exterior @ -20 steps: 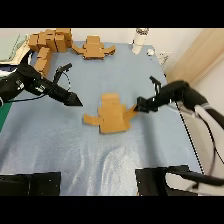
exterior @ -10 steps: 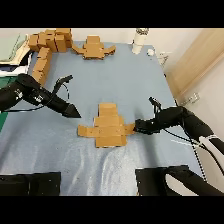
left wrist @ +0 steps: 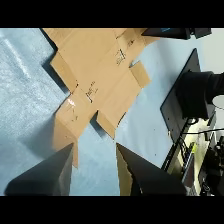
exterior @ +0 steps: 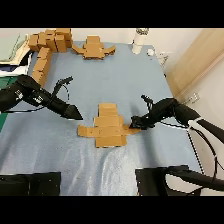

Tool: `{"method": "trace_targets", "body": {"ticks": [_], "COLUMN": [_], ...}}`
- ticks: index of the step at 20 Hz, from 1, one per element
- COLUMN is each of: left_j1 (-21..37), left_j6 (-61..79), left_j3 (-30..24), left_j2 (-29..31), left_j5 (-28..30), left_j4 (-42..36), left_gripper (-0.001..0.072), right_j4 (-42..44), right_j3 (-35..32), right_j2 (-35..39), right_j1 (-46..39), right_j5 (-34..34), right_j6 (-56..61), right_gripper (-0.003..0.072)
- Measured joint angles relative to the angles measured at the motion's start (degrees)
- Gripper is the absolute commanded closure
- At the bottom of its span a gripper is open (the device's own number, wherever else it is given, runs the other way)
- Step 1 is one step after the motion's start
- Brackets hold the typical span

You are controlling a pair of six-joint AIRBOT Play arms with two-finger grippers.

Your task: Fold the box.

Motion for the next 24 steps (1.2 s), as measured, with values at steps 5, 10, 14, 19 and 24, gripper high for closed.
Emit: {"method": "trace_targets", "body": {"ticks": [5, 10, 14, 19, 24], "left_j1": [0.0, 0.0, 0.0, 0.0, -0.2], "left_j6": [-1.8, -2.3, -2.1, -1.1, 6.6], "left_j3": [0.0, -0.1, -1.1, -2.3, -1.7], "left_j2": [0.0, 0.0, -0.1, -4.3, -12.6], "left_j5": [0.1, 1.8, 4.0, 8.5, 7.9], "left_j4": [-0.9, -1.6, -2.5, -5.8, -20.0], "left_gripper": [0.0308, 0.0278, 0.0161, 0.0051, 0.0052], "right_j4": [2.1, 8.3, 13.8, 15.8, 16.5], "right_j3": [1.3, 0.7, -2.8, -6.8, -7.8], "right_j2": [-1.4, -0.2, 4.9, 9.5, 10.5], "right_j1": [0.2, 0.3, 0.3, 0.3, 0.3], "right_j5": [-3.5, -5.7, -3.8, -1.6, -1.2], "right_j6": [-3.9, -15.4, -24.1, -27.5, -28.3], "right_gripper": [0.0683, 0.0684, 0.0684, 0.0684, 0.0684]}}
